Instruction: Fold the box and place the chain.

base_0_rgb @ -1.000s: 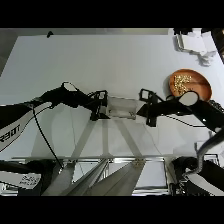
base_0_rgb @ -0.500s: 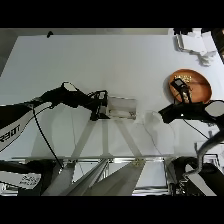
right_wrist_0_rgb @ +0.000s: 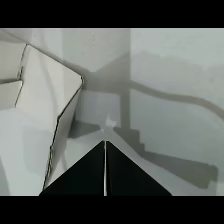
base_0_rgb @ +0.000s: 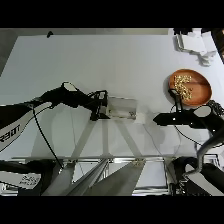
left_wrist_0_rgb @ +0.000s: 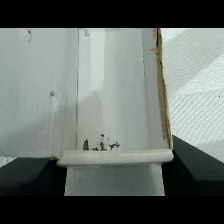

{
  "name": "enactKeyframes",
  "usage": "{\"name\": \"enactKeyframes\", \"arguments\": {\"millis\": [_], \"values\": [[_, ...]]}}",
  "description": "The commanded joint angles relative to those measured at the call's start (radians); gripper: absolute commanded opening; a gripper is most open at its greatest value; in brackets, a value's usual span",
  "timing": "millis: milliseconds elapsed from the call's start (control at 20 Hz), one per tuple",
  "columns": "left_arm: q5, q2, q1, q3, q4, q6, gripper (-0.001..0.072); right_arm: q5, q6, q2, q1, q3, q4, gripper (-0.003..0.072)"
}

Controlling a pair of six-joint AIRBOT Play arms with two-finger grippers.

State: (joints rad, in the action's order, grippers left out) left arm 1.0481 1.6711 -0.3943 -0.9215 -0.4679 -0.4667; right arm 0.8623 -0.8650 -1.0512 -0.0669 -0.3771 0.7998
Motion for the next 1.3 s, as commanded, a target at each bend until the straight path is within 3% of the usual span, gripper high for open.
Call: {"name": "enactKeyframes", "arguments": {"millis": [0,500,650,1250], "values": [[0.0,-0.001,0.0,-0.001,0.0,0.0,0.0217,-0.019,0.083,-0.056,0.008,0.005,-0.138,0.0001],[0.0,-0.001,0.0,-0.001,0.0,0.0,0.0217,-0.063,0.092,-0.104,0.165,0.004,-0.269,0.0001],[0.0,-0.001,0.0,-0.001,0.0,0.0,0.0217,-0.067,0.042,-0.104,0.165,0.004,-0.151,0.0001],[0.0,-0.001,0.0,-0.001,0.0,0.0,0.0217,-0.111,-0.028,-0.007,0.165,0.004,-0.059,0.0]]}}
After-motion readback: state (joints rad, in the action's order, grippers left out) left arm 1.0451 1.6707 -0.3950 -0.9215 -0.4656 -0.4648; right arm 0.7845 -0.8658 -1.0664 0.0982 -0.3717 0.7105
